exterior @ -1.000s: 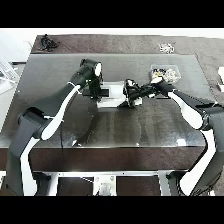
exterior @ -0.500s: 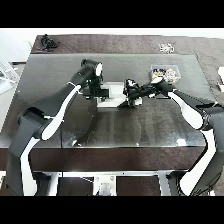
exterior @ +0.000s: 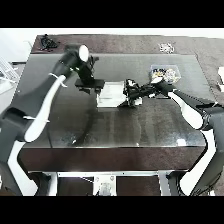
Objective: Fold the box and place the chain.
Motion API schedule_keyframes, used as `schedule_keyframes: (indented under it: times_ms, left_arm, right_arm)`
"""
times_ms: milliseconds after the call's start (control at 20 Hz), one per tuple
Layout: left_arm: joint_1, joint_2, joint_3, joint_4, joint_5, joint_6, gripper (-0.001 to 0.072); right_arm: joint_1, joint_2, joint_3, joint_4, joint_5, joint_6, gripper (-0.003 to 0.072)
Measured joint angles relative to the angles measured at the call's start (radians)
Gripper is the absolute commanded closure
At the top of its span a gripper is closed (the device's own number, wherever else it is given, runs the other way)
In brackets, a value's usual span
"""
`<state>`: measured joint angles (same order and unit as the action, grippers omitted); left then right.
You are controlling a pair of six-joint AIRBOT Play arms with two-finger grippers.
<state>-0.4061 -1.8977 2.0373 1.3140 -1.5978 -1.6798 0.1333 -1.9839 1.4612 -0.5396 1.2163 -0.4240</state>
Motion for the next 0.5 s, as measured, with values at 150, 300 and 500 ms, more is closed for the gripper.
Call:
schedule_keyframes:
  times_ms: [150,300,500]
  left_arm:
    - [0.106,0.033,-0.003,-0.180,-0.029,0.332,0.0178]
    - [0.192,0.050,-0.018,-0.334,-0.076,0.576,0.0076]
    - [0.257,0.055,-0.175,-0.444,0.055,1.020,-0.0011]
  right_arm:
    - [0.000,0.000,0.000,0.000,0.000,0.000,0.0127]
    - [0.000,0.000,0.000,0.000,0.000,0.001,0.0127]
    - [0.000,0.000,0.000,0.000,0.000,0.001,0.0126]
